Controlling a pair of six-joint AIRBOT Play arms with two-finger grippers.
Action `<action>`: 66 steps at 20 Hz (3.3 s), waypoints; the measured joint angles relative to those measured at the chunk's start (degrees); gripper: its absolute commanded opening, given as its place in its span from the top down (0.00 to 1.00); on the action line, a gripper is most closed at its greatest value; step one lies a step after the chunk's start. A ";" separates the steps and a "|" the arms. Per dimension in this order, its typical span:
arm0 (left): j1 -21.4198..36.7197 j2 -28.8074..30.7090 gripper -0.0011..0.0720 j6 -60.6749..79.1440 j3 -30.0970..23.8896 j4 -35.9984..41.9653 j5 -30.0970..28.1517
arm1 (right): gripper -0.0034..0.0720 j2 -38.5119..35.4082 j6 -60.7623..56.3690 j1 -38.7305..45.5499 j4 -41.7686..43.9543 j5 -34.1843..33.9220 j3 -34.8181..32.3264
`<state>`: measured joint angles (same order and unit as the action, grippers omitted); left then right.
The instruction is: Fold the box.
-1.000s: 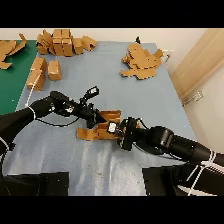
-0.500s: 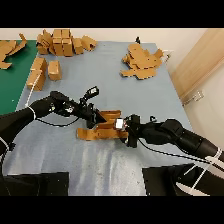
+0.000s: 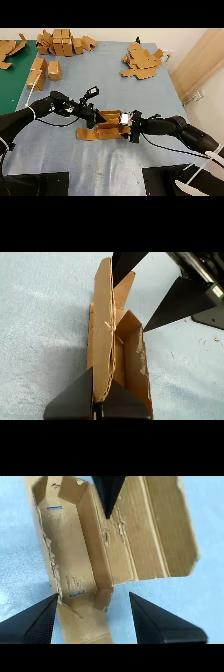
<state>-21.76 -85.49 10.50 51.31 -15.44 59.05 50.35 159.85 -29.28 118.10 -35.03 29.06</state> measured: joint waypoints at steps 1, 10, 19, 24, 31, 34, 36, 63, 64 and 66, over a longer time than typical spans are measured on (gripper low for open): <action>0.00 0.00 0.97 0.00 0.00 0.00 0.00 | 0.01 0.81 2.38 0.90 2.08 -0.35 0.22; 0.00 0.00 0.97 0.00 0.00 0.00 0.00 | 0.01 12.50 11.82 6.38 9.81 -11.17 7.02; 0.00 0.00 0.97 0.00 0.00 0.02 0.00 | 0.02 16.26 12.66 6.88 10.93 -13.14 8.28; 0.00 0.00 0.97 0.00 0.00 -0.04 0.02 | 0.02 16.61 12.70 6.03 10.93 -13.66 8.33; 0.00 0.00 0.97 0.00 0.00 0.04 0.00 | 0.02 18.12 12.70 4.66 8.48 -11.26 8.33; 0.00 0.00 0.97 0.00 0.00 0.02 0.00 | 0.02 18.56 12.70 4.57 7.41 -10.45 8.33; 0.00 0.00 0.97 0.00 0.00 0.02 0.00 | 0.02 18.84 12.70 4.57 7.04 -9.79 8.33; -0.07 0.00 0.97 0.00 0.00 0.00 0.00 | 0.22 20.04 12.70 2.60 5.55 -7.43 8.33; -0.07 0.00 0.97 0.00 0.00 0.00 0.00 | 0.22 20.04 12.70 2.60 5.55 -7.43 8.33; -0.07 0.00 0.97 0.00 0.00 0.00 0.00 | 0.22 20.04 12.70 2.60 5.55 -7.45 8.33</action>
<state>-21.82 -85.49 10.50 51.31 -15.44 59.05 70.39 172.55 -26.68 123.66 -42.48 37.39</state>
